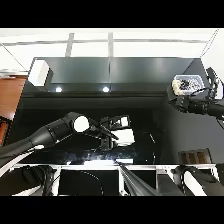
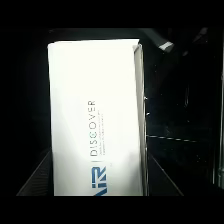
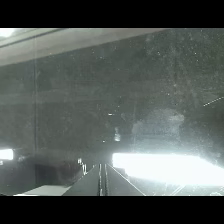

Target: Fold the box and place the chain.

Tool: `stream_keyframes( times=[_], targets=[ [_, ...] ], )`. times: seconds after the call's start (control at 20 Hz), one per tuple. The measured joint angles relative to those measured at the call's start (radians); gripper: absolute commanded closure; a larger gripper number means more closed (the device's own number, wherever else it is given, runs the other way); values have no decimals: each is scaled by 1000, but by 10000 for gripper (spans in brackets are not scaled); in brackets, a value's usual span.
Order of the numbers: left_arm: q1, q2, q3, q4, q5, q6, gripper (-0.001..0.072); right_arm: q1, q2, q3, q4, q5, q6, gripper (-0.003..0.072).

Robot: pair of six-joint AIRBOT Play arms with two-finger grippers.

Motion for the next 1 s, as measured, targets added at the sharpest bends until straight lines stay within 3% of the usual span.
stream_keyframes(
  times=[0.35,0.4,0.45,0.6,0.7,0.8,1.0],
  targets=[
    [-43,-94,0,5,63,0,29,0,0,0,0,0,0,637],
    [-48,-104,0,5,78,-4,201,0,0,0,0,0,0,637],
    [-50,-109,1,5,88,-12,482,0,0,0,0,0,0,637],
    [-11,-94,6,25,43,-56,491,0,0,0,0,0,0,637],
    [64,-46,9,36,-17,-87,546,0,0,0,0,0,0,637],
    [186,24,10,88,-117,-138,522,0,0,0,0,0,0,637],
    [581,172,11,245,-286,-287,497,0,0,0,0,2,-1,637]
  ],
)
